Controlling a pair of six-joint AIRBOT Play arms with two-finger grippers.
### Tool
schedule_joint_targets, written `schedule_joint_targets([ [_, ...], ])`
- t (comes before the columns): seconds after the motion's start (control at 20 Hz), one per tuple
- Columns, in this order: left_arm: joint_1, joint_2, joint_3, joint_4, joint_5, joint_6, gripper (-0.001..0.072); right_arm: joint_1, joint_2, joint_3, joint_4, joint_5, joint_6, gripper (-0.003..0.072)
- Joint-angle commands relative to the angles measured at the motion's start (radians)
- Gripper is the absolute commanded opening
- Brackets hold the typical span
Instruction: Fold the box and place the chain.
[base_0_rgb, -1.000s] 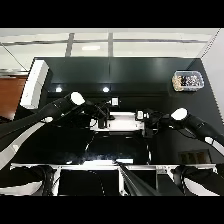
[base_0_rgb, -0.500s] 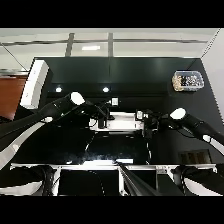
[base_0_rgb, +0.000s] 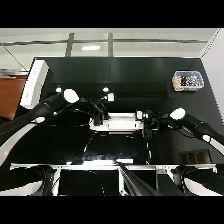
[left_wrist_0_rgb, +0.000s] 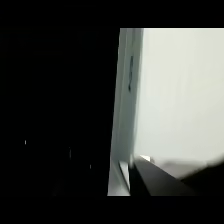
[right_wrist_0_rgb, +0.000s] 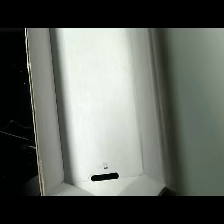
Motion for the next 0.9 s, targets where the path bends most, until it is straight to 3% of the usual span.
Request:
schedule_joint_targets([
  [0.0, 0.039, 0.118, 0.000, 0.218, -0.095, -0.248, 0.0406, -0.001, 0.000, -0.001, -0.003, 0.009, 0.000, 0.0192],
  [0.05, 0.043, 0.154, 0.000, 0.265, -0.138, -0.327, 0.0337, -0.001, 0.000, -0.001, -0.003, 0.013, 0.000, 0.0192],
  [0.1, 0.043, 0.188, 0.000, 0.290, -0.188, -0.407, 0.0135, -0.001, 0.000, -0.001, -0.003, 0.016, 0.000, 0.0192],
  [0.15, 0.043, 0.212, 0.000, 0.282, -0.241, -0.449, 0.0025, -0.001, 0.000, -0.001, -0.003, 0.018, 0.000, 0.0192],
  [0.3, 0.019, 0.217, -0.039, 0.036, -0.315, -0.607, 0.0025, 0.000, 0.000, -0.001, -0.003, 0.018, 0.000, 0.0192],
  [0.45, -0.023, 0.171, -0.162, -0.298, -0.163, -0.543, 0.0025, 0.000, 0.000, -0.001, -0.003, 0.018, 0.000, 0.0192],
  [0.6, -0.001, 0.127, -0.227, -0.651, 0.001, -0.327, 0.0025, 0.000, 0.000, -0.001, -0.003, 0.018, 0.000, 0.0192],
  [0.75, 0.060, 0.121, -0.227, -0.802, 0.123, -0.186, 0.0025, -0.001, 0.000, -0.001, -0.004, 0.017, 0.000, 0.0192],
  [0.85, 0.069, 0.106, -0.225, -0.790, 0.225, -0.161, 0.0025, -0.001, 0.000, -0.001, -0.004, 0.017, 0.000, 0.0192],
])
